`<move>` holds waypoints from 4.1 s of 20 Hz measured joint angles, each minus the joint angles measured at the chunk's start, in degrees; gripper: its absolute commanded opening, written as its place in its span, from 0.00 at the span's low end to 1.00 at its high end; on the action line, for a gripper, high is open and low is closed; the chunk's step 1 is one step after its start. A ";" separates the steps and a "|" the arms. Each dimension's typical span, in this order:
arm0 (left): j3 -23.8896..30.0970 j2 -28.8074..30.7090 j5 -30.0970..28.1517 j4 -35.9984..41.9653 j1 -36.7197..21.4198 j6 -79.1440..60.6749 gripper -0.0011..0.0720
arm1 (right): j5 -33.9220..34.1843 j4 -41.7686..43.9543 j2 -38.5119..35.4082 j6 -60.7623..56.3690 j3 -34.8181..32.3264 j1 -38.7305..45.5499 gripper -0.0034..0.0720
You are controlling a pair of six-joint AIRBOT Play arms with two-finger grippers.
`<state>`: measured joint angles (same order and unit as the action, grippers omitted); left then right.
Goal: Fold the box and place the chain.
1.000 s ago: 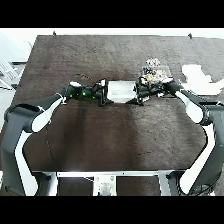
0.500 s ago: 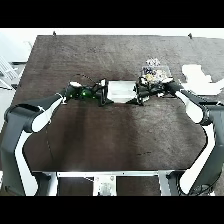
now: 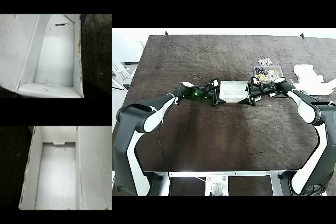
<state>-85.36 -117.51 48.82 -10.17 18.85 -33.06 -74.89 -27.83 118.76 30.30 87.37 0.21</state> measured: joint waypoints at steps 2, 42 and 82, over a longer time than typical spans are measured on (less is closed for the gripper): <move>0.00 0.00 -0.09 0.00 0.00 0.00 0.41 | 0.00 0.00 0.00 0.00 0.00 0.00 0.81; -0.07 0.00 -0.22 -0.35 -0.02 3.10 0.41 | -3.61 1.22 -15.17 -22.99 -2.05 1.49 0.05; -0.04 0.02 -0.26 -4.46 0.00 4.52 0.41 | 7.76 -14.67 -23.67 -37.31 -1.75 1.07 0.84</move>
<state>-85.41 -117.49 48.56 -14.63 18.85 -28.53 -67.13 -42.50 95.09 -7.01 85.62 1.28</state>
